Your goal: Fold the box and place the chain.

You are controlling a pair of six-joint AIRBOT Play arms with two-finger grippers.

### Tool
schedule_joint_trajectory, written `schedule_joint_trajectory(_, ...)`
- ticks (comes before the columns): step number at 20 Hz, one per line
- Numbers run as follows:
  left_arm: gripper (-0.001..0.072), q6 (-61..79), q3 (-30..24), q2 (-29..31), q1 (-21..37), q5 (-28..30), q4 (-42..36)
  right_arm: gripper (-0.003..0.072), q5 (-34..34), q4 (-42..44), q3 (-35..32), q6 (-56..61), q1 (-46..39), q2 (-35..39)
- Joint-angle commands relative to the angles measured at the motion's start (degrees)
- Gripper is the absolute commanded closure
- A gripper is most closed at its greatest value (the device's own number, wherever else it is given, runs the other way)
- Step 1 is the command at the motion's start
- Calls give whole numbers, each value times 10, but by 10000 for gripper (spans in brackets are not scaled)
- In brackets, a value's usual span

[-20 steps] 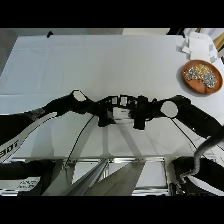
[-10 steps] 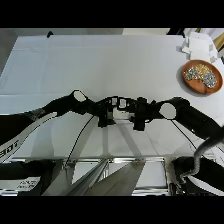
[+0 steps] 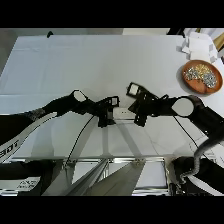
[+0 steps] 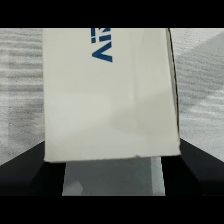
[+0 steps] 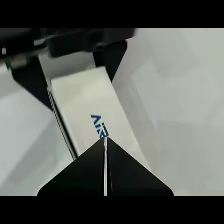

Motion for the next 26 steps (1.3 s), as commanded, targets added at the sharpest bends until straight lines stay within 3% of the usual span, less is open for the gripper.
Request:
schedule_joint_trajectory(1, 399, 0, 0, 0, 0, 1, 0, 675, -24, 219, -41, -44, -38, -2)
schedule_joint_trajectory(3, 399, 0, 0, 0, 0, 1, 0, 675, -29, 311, -77, -107, -37, -8)
schedule_joint_trajectory(5, 399, 0, 0, 0, 0, 1, 0, 675, -29, 346, -102, -115, -37, -18)
schedule_joint_trajectory(26, 399, 0, 0, 0, 0, 1, 0, 674, -26, 320, -124, -121, -37, -58)
